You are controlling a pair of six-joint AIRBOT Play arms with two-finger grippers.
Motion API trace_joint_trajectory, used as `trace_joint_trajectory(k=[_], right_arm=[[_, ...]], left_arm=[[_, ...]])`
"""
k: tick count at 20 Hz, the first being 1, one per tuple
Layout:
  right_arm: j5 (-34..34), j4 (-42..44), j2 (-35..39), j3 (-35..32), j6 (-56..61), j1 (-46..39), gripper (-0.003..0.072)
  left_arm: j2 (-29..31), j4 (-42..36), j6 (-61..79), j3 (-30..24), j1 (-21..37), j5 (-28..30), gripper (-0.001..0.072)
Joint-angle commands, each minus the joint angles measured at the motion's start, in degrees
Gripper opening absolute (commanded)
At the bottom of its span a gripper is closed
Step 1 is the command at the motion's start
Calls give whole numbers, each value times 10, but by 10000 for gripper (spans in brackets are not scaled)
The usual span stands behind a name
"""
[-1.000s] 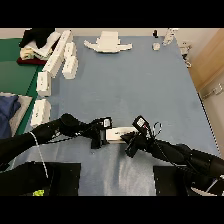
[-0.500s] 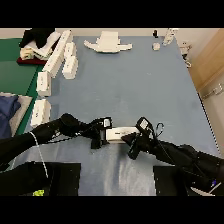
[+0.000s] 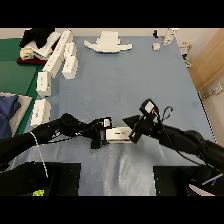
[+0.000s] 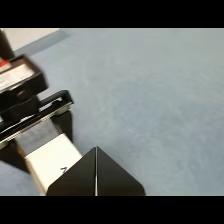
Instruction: Fold the box.
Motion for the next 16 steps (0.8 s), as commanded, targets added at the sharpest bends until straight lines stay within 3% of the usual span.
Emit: trace_joint_trajectory(k=[1, 6, 8, 11, 16], right_arm=[[-155, -50, -69, 113, 20, -99, 4], [-388, -251, -229, 309, 249, -195, 4], [-449, -309, -281, 361, 314, -214, 4], [-500, -330, -340, 407, 375, -236, 4], [-512, -303, -371, 416, 424, -245, 18]], left_arm=[[0, 0, 0, 0, 0, 0, 354], [0, 0, 0, 0, 0, 0, 354], [0, 0, 0, 0, 0, 0, 354], [0, 0, 0, 0, 0, 0, 354], [0, 0, 0, 0, 0, 0, 354]])
